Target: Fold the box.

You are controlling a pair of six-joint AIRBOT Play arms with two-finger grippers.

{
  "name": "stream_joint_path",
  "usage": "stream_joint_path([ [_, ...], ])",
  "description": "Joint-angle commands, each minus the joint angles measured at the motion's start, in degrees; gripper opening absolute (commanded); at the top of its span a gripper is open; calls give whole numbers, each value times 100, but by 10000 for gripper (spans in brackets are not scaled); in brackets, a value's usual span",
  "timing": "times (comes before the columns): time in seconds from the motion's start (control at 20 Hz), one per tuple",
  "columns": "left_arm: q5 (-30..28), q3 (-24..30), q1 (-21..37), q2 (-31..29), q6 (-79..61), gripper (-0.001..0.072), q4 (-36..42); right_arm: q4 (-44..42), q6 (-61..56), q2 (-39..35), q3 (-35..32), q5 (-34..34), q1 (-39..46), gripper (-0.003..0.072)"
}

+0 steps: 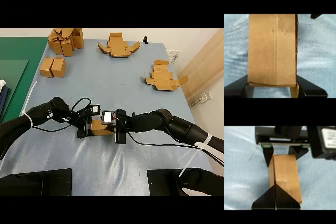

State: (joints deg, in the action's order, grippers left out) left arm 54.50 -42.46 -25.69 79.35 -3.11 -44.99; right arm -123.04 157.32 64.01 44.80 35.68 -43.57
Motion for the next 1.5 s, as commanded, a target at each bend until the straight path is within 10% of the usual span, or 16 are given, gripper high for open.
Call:
stream_joint_path([
  [0.0, -4, 2, -2, 2, -2, 18, 0, -260, -35, 232, 0, -688, -7, 6],
  [0.7, -2, 2, -2, 2, -2, 18, -2, -321, -42, 562, 2, -581, 2, 7],
  [1.1, -330, -4, 76, -398, 601, 11, 48, 155, -857, -1058, -129, -1488, 501, 6],
  [1.45, -2238, -151, 2205, -1663, 3832, 9, -691, 1353, -2218, -1801, -369, -734, 1690, 6],
])
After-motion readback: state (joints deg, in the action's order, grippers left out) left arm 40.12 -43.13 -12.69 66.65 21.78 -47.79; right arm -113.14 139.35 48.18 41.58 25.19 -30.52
